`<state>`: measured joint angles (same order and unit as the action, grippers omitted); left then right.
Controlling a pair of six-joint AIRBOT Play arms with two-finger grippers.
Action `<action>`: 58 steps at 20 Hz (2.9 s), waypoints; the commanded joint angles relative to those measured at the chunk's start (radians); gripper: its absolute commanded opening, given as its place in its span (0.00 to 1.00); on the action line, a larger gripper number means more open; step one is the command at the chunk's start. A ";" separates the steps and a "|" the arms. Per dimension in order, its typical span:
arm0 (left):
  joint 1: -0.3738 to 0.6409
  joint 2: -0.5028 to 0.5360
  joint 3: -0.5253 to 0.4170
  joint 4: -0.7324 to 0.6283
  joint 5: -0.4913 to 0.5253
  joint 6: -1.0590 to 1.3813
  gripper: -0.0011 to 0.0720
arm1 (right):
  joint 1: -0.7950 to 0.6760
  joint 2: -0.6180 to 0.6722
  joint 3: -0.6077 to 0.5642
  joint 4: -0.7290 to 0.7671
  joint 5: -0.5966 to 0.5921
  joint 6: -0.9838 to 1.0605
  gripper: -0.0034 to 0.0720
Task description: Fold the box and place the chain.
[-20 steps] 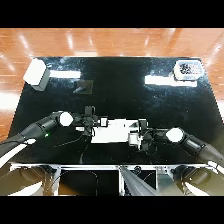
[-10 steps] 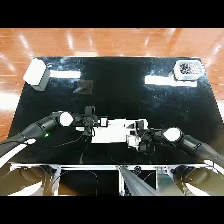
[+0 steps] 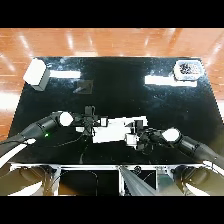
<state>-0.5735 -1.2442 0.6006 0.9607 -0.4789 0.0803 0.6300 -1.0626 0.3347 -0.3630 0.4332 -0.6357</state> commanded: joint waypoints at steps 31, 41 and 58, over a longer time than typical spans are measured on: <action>0.005 -0.006 0.045 0.024 -0.093 0.023 0.04 | 0.002 0.114 0.013 0.079 -0.052 0.063 0.97; 0.005 -0.012 0.048 0.027 -0.135 0.021 0.04 | -0.116 -0.015 0.080 0.117 0.220 0.056 0.97; 0.005 -0.012 0.048 0.026 -0.183 0.016 0.04 | -0.121 -0.127 0.124 -0.017 0.201 0.150 0.97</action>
<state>-0.5690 -1.2552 0.6476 0.9863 -0.6407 0.0975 0.4603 -1.1854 0.4576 -0.3012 0.7040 -0.5510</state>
